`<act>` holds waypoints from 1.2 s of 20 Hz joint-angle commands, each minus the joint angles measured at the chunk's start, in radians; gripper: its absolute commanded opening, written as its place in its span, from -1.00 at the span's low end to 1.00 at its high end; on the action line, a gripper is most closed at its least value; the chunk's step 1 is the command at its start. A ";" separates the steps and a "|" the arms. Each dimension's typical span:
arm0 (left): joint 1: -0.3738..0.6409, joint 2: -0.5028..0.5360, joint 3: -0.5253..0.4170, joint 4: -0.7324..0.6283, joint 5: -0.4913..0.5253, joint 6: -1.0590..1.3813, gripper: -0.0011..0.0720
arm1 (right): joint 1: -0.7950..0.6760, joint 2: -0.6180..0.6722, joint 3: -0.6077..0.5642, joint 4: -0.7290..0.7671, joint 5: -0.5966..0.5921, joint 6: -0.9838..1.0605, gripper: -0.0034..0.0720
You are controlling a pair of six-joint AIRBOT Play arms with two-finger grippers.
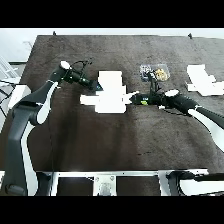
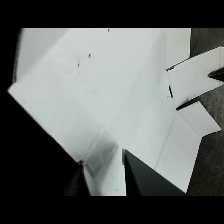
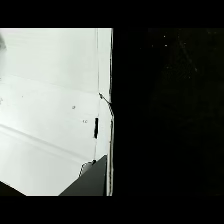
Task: Fold the box and place the chain.
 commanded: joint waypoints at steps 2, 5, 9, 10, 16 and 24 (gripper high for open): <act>0.000 0.000 0.001 -0.011 0.000 0.018 -0.22 | 0.001 0.000 0.000 0.000 0.000 -0.005 -0.89; 0.000 0.000 0.001 -0.028 -0.001 0.031 -0.38 | 0.001 0.000 0.000 0.000 0.000 -0.005 -0.89; 0.000 -0.002 0.001 -0.076 -0.003 0.051 -0.38 | 0.002 0.000 0.000 0.000 0.000 -0.005 -0.89; 0.000 -0.002 0.001 -0.078 -0.003 0.051 -0.38 | 0.002 0.000 0.000 0.000 0.000 -0.005 -0.89; 0.000 -0.002 0.000 -0.083 -0.030 0.157 -0.91 | 0.012 0.001 0.000 0.000 0.002 -0.022 -0.89; 0.003 -0.001 -0.091 -0.177 -0.079 0.652 -0.93 | -0.180 0.102 0.000 0.000 0.153 -0.057 -0.47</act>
